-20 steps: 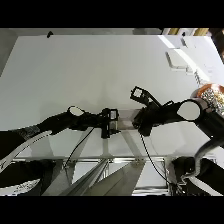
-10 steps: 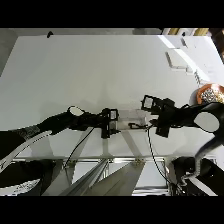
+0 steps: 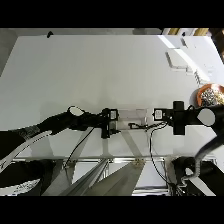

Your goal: Fold the box and place the chain.

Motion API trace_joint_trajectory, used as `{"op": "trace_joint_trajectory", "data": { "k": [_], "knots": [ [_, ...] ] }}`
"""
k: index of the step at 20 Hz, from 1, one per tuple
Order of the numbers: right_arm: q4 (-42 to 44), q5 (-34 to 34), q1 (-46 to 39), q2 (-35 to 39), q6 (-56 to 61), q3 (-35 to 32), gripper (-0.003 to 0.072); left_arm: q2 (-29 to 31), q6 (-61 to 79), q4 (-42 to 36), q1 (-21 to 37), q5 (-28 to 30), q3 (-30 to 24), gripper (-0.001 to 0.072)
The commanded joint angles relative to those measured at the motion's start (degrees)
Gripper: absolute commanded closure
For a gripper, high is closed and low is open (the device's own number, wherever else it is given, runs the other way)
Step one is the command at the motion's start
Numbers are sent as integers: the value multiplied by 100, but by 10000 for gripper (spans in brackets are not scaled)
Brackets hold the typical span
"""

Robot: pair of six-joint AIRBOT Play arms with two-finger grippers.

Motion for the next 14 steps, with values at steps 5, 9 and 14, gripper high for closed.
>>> {"op": "trace_joint_trajectory", "data": {
  "k": [5,9,14],
  "knots": [
    [258,-354,-87,-942,-883,-179,506,0,2,0,-2,2,2,504],
    [260,-398,-85,-1200,-970,-184,506,0,2,0,-2,2,2,504],
    [501,-678,-87,-1202,-973,-192,508,0,2,0,-2,2,2,504]
  ]
}}
